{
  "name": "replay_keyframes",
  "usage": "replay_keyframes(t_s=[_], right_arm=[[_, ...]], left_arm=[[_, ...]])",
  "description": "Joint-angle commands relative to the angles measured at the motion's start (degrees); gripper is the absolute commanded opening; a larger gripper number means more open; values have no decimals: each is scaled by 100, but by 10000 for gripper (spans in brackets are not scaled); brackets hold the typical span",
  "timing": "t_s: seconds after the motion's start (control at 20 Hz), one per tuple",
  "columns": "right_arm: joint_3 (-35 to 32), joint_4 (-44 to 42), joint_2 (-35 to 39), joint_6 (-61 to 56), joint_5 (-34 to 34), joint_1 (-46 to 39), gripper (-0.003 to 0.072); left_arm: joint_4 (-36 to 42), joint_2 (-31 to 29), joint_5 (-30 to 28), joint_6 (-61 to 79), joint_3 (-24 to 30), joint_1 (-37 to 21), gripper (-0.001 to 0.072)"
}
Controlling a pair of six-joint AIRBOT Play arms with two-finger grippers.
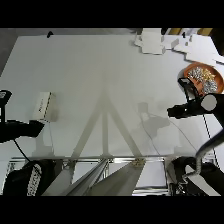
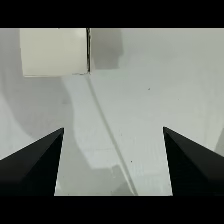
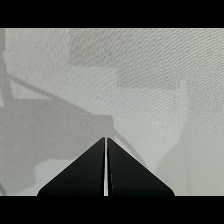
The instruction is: Fold the box and place the chain.
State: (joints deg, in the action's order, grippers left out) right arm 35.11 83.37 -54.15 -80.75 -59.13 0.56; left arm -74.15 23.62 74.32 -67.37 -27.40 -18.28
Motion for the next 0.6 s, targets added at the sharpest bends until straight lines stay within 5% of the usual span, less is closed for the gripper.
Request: replay_keyframes(t_s=[0.0,0.55], right_arm=[[0,0,-2,-2,-2,-2,22],[0,0,-2,-2,-2,-2,22]], left_arm=[[-7,-11,-63,0,4,94,695],[-7,-11,-153,2,4,92,695]])
